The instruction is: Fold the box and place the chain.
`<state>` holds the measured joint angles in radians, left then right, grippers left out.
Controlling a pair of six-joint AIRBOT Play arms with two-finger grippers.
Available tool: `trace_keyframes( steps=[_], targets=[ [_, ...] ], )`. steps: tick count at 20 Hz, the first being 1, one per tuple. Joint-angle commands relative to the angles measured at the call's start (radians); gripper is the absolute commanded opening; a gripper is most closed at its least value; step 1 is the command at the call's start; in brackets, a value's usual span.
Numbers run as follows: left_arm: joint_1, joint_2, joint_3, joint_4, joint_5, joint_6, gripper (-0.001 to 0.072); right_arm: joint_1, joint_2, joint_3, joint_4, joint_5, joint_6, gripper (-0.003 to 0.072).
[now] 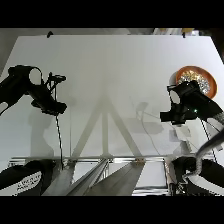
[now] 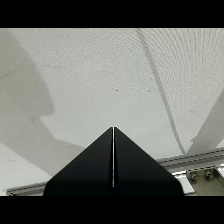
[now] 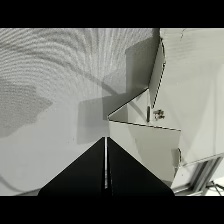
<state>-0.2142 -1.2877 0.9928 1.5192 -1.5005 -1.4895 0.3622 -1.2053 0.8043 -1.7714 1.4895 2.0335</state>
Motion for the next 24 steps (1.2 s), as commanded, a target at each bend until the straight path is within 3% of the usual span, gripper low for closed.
trace_keyframes(
  steps=[1,17,24],
  targets=[
    [0.001,0.001,0.000,0.000,0.000,0.000,0.0008,-0.001,-0.001,0.000,0.000,0.000,0.000,0.0021],
    [0.001,0.000,0.000,0.000,0.000,0.000,0.0008,-0.001,-0.001,0.000,0.000,0.000,0.000,0.0021],
    [0.001,0.000,0.000,0.000,0.000,0.000,0.0008,-0.001,-0.001,0.000,-0.013,-0.067,0.000,0.0021]
  ],
)
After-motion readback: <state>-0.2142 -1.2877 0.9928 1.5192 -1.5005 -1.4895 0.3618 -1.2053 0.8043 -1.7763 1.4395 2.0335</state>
